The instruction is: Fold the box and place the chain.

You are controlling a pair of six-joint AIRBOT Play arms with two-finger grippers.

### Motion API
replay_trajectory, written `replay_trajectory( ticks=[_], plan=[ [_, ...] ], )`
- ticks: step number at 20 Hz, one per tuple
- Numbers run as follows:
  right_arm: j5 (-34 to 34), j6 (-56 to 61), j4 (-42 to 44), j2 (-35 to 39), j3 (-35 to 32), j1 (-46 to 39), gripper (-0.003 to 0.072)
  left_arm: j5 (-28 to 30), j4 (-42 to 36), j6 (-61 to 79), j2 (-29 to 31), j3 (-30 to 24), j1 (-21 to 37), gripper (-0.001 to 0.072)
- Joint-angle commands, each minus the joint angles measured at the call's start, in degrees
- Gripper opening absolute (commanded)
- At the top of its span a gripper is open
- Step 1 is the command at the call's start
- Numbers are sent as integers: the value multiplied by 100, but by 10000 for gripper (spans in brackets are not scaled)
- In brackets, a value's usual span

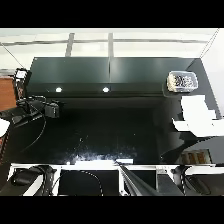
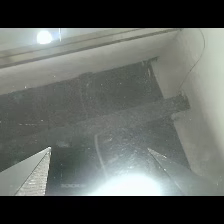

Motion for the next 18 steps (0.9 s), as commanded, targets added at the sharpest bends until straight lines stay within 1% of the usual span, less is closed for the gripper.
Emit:
replay_trajectory(
  ticks=[1, 2, 3, 4, 5, 6, 7, 10, 11, 12, 15, 18],
  plan=[
    [308, -831, 442, -151, 37, -72, 720, -2, 0, 4, -2, -2, -4, 709],
    [398, -879, 439, -149, 37, -101, 627, 0, 0, 4, -2, -2, -4, 709],
    [459, -881, 470, -146, 37, -138, 494, -2, 2, 4, -2, -2, -4, 709],
    [531, -892, 485, -144, 37, -166, 469, -2, 2, 4, -2, -2, -4, 709],
    [629, -894, 487, -136, 37, -173, 394, -2, 0, 4, -2, -2, -4, 709],
    [678, -896, 487, -114, 37, -177, 200, -4, 0, 4, -2, -2, -4, 709],
    [715, -898, 520, -79, 37, -177, 108, -4, 0, 4, -2, -2, -4, 709],
    [793, -922, 745, 94, 35, -168, 112, -2, 2, 4, -2, -2, -4, 708],
    [817, -920, 787, 175, 33, -160, 90, -2, 2, 4, -2, -2, -4, 709],
    [861, -922, 887, 249, 31, -160, 8, 0, 2, 7, -2, -2, -4, 708],
    [933, -916, 1272, 516, 0, -138, 8, -2, 2, 7, -2, -2, -4, 708],
    [804, -728, 1246, 885, -297, -31, 8, -2, 2, 4, -2, -2, -4, 709]
  ],
)
